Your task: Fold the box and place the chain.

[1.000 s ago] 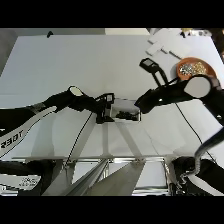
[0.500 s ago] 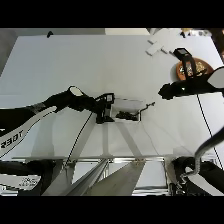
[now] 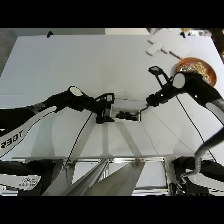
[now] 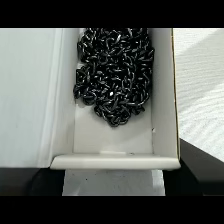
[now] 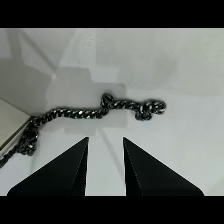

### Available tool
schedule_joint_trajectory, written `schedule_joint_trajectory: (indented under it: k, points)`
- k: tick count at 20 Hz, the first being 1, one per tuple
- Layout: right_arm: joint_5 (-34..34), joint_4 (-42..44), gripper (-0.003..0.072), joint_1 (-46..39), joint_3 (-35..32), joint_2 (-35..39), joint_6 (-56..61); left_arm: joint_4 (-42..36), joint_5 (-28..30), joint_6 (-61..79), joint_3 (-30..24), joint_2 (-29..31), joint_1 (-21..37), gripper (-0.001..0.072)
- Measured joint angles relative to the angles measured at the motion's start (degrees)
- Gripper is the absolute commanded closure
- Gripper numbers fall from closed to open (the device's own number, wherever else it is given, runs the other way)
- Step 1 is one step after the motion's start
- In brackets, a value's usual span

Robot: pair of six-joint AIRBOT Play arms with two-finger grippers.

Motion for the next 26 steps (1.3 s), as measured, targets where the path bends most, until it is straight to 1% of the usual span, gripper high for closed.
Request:
schedule_joint_trajectory:
  k: [3, 13, 15, 16, 17, 18, 22, 26]
  points:
    - [-0.5, -0.7, 0.0434, 1.4, 0.0, -2.1, 0.1, 0.0, 0.0, 0.0, 0.0, 0.0, 0.0, 0.061]
    - [-2.1, -2.1, 0.0442, 2.2, 0.0, -5.3, 1.5, 0.0, 0.0, 0.0, 0.0, 0.0, 0.0, 0.061]
    - [-2.9, -2.1, 0.0526, 2.2, 0.0, -6.2, 1.7, 0.0, 0.0, 0.0, 0.0, 0.0, 0.0, 0.061]
    - [-3.1, -2.0, 0.0541, 2.2, 0.1, -6.6, 1.7, 0.0, 0.0, 0.0, 0.0, 0.0, 0.0, 0.061]
    - [-3.1, -2.0, 0.0659, 2.2, 0.1, -6.9, 1.7, 0.0, 0.0, 0.0, 0.0, 0.0, 0.0, 0.061]
    - [-3.2, -1.7, 0.0669, 2.2, 0.1, -7.1, 1.7, 0.0, 0.0, 0.0, 0.0, 0.0, 0.0, 0.061]
    - [-2.9, -2.1, 0.067, 2.3, -0.1, -6.2, 1.7, 0.0, 0.0, 0.0, 0.0, 0.0, 0.0, 0.061]
    - [-1.5, -2.2, 0.067, 2.3, 0.0, -0.3, 1.7, 0.0, 0.0, 0.0, 0.0, 0.0, 0.0, 0.061]
